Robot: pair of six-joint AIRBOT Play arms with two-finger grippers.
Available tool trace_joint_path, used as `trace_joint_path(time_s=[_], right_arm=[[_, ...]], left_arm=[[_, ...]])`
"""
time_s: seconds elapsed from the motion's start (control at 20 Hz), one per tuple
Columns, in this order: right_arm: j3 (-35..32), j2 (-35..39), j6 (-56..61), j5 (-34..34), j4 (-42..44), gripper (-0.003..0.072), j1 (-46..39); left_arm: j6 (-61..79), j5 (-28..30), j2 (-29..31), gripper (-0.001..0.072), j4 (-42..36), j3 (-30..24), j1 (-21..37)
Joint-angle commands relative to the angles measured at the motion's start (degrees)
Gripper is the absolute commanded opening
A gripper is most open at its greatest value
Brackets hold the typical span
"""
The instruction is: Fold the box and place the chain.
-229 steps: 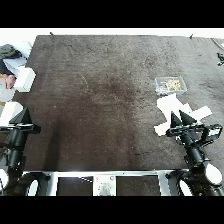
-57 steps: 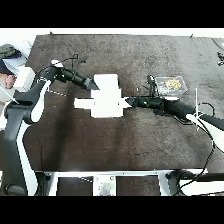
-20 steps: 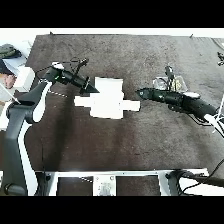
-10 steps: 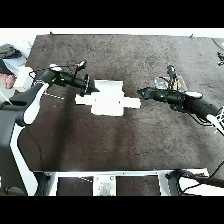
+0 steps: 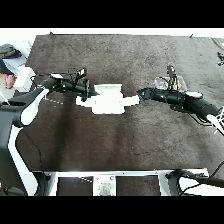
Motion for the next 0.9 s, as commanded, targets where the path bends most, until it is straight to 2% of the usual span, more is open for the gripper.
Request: trace_joint_path(time_s=[0.0,0.15,0.35,0.5,0.65,0.7,0.75,0.85], right_arm=[[0.0,0.0,-0.4,0.5,-0.7,0.0376,0.1],[0.0,0.0,-5.3,0.7,-0.6,0.0377,0.2],[0.0,0.0,-18.0,3.3,-0.7,0.0378,1.4],[0.0,0.0,-28.5,3.2,-1.2,0.0404,5.4],[0.0,0.0,-36.6,1.9,-6.9,0.0406,10.6],[0.0,0.0,-37.0,0.9,-8.9,0.0534,11.9],[0.0,0.0,-37.0,-0.4,-10.8,0.0598,13.2],[0.0,0.0,-37.0,-3.2,-15.1,0.0598,15.4]], left_arm=[[1.0,2.6,-0.1,0.0008,0.4,-1.2,0.0],[1.0,2.5,-0.1,0.0011,0.6,-1.2,0.1],[1.0,2.5,-0.1,0.0012,0.5,-1.2,0.1],[1.0,2.5,-0.1,0.0012,0.3,-1.2,0.1],[0.9,2.5,-0.1,0.0012,0.3,-1.2,0.1],[0.9,2.5,-0.1,0.0012,0.3,-1.2,0.1],[0.9,2.5,-0.1,0.0012,0.3,-1.2,0.1],[0.9,2.5,-0.1,0.0012,0.3,-1.2,0.1]])
